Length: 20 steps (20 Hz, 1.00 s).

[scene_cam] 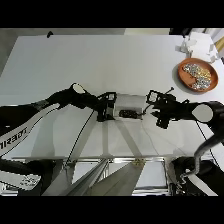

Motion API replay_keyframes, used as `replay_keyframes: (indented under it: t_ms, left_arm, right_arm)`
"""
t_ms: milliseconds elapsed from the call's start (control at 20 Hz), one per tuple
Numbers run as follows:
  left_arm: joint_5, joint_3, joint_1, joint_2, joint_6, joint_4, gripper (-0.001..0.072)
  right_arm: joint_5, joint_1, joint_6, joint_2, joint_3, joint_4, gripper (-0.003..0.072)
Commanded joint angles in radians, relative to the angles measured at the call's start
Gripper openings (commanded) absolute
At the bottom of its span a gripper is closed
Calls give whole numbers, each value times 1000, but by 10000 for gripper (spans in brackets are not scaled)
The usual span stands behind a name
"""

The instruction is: Fold the box and place the chain.

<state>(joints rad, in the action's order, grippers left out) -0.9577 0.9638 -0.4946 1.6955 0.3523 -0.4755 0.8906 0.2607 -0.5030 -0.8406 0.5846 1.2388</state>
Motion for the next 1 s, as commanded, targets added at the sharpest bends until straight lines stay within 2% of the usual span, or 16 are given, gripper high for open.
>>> replay_keyframes:
  t_ms: [0, 100, 200, 300, 700, 950]
  left_arm:
    - [0, 0, 1, 0, 0, 0, 251]
    - [0, 0, 1, 0, 0, 0, 251]
    - [0, 0, 1, 0, 0, 0, 251]
    - [0, 0, 1, 0, 0, 0, 251]
    - [0, 0, 1, 0, 0, 0, 251]
    - [0, 0, 1, 0, 0, 0, 251]
  right_arm:
    - [-35, -67, 0, -61, 0, 6, 243]
    - [-45, -82, 42, -97, 0, -27, 274]
    - [-31, -82, 199, -141, 0, -122, 284]
    - [-33, -82, 332, -192, 0, -184, 347]
    - [-132, -82, 392, -319, 0, -216, 347]
    - [-141, -81, 468, -360, 0, -309, 347]
